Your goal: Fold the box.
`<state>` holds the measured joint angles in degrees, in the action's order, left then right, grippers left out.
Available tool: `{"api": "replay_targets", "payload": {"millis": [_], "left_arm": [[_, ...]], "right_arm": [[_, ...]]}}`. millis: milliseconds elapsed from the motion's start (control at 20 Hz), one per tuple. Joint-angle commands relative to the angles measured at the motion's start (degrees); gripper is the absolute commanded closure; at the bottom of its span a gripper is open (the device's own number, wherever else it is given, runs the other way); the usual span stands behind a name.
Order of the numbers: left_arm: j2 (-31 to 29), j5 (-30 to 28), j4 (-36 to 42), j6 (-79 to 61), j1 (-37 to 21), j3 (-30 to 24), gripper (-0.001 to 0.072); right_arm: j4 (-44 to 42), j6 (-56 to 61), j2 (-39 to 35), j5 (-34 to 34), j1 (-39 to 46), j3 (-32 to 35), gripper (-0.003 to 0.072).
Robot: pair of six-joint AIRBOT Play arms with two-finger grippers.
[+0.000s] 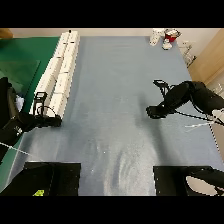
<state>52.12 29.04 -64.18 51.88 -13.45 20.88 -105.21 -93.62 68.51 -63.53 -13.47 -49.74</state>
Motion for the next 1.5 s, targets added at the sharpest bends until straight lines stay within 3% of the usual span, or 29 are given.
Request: {"api": "replay_targets", "payload": {"millis": [0,50,200,350,550,750,900,950,1000,1050,1100,1250,1450], "left_arm": [[0.1,0.8,1.6,0.2,0.1,0.0,0.0166],[0.1,0.7,1.6,0.3,0.0,0.0,0.0012],[0.0,1.5,1.6,0.2,0.0,0.0,0.0011],[-0.7,6.4,0.7,0.3,-0.1,1.4,0.0011],[-4.7,17.6,-1.7,1.7,-2.6,5.1,0.0011],[-9.9,30.3,-9.8,6.9,-5.9,10.6,0.0011],[-13.5,39.8,-9.8,8.2,-6.6,14.6,0.0013],[-14.5,42.1,-8.3,8.3,-6.6,15.6,0.0034],[-15.4,43.9,-6.2,9.8,-6.6,16.4,0.0239],[-16.3,45.7,-3.0,11.2,-6.6,17.2,0.0571],[-16.9,47.1,0.7,10.7,-6.6,17.7,0.0697],[-16.9,47.8,11.7,10.8,-3.2,19.0,0.0698],[-13.1,42.1,12.7,17.5,10.8,22.9,0.0698]], "right_arm": [[0.0,0.0,0.0,0.0,0.0,0.0,0.0669],[0.0,0.0,0.0,0.0,0.0,0.0,0.0670],[0.0,0.0,0.0,0.0,0.0,0.0,0.0669],[0.0,0.0,0.0,0.0,0.0,0.0,0.0670],[0.0,0.0,0.0,0.0,0.0,0.0,0.0670],[0.0,0.0,0.0,0.0,0.0,-0.1,0.0670],[0.0,0.0,0.0,0.0,0.0,0.0,0.0670],[0.0,0.0,0.0,0.0,0.0,0.0,0.0670],[0.0,0.0,0.0,0.0,0.0,0.0,0.0670],[0.0,0.0,0.0,0.0,0.0,0.0,0.0669],[0.0,0.0,0.0,0.0,0.0,0.0,0.0669],[0.0,0.0,0.0,0.0,0.0,0.0,0.0669],[0.0,0.0,0.0,0.0,0.0,0.0,0.0669]]}}
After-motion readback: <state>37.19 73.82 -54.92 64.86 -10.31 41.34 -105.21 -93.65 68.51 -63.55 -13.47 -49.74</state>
